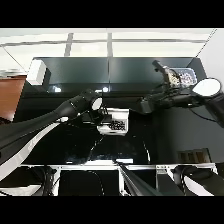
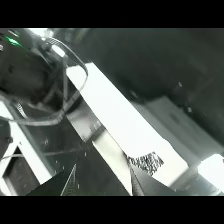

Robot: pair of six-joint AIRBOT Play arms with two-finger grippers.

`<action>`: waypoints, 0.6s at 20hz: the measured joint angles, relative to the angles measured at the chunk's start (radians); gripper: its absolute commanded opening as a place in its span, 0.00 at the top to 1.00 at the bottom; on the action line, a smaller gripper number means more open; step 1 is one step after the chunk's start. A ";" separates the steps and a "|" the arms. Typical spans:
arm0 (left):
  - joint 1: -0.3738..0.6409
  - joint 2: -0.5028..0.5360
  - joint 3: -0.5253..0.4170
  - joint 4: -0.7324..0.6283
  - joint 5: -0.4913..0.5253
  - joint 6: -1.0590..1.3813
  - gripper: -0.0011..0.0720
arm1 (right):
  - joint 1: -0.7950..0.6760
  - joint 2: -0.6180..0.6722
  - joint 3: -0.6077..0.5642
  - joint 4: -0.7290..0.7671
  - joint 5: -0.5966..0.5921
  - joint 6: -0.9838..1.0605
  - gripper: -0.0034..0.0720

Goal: Fold the box and place the chain.

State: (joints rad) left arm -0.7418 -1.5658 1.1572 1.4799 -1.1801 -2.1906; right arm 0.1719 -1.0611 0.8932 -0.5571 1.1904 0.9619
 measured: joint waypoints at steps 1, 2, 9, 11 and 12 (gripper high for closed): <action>0.000 0.000 0.003 -0.002 0.008 -0.002 0.88 | -0.034 0.002 0.000 -0.001 0.039 0.000 0.43; 0.000 0.000 0.010 -0.007 0.017 -0.016 0.60 | -0.064 0.004 0.000 0.000 0.080 -0.002 0.43; -0.008 0.044 0.078 -0.010 0.008 -0.092 0.35 | -0.144 0.006 -0.001 -0.003 0.202 -0.046 0.43; -0.011 0.101 0.080 0.028 -0.020 -0.061 0.35 | -0.148 0.006 -0.001 -0.006 0.212 -0.053 0.43; -0.008 0.138 0.068 0.056 -0.035 -0.042 0.35 | -0.150 0.006 -0.001 -0.010 0.212 -0.056 0.43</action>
